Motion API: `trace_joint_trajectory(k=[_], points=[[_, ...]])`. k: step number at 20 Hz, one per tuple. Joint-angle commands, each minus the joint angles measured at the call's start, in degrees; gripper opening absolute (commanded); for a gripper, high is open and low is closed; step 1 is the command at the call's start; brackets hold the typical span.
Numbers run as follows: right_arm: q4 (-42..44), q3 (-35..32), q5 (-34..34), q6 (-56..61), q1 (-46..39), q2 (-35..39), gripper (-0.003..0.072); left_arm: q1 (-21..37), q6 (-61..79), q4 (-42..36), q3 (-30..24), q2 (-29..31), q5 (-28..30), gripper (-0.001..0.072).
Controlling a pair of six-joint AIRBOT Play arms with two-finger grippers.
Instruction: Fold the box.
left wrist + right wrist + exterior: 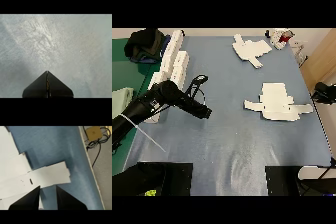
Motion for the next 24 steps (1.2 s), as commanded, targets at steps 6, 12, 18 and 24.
trace_joint_trajectory(k=[6,12,18,24], points=[[9.57,10.75,-9.77,-16.37,-9.51,-17.81,0.0318,0.0,0.0,-1.2,0.0,0.02,1.38,0.0014],[13.94,10.73,-13.81,-20.57,-9.46,-22.86,0.0318,0.0,0.0,-1.97,0.0,0.02,1.4,0.0014],[22.97,10.75,-19.78,-24.41,-6.67,-23.52,0.0266,0.0,0.0,-2.14,0.0,0.04,1.36,0.0014],[24.02,10.32,-23.12,-22.12,2.6,-22.91,0.0004,0.0,0.02,-6.03,0.02,0.04,1.4,0.0014]])
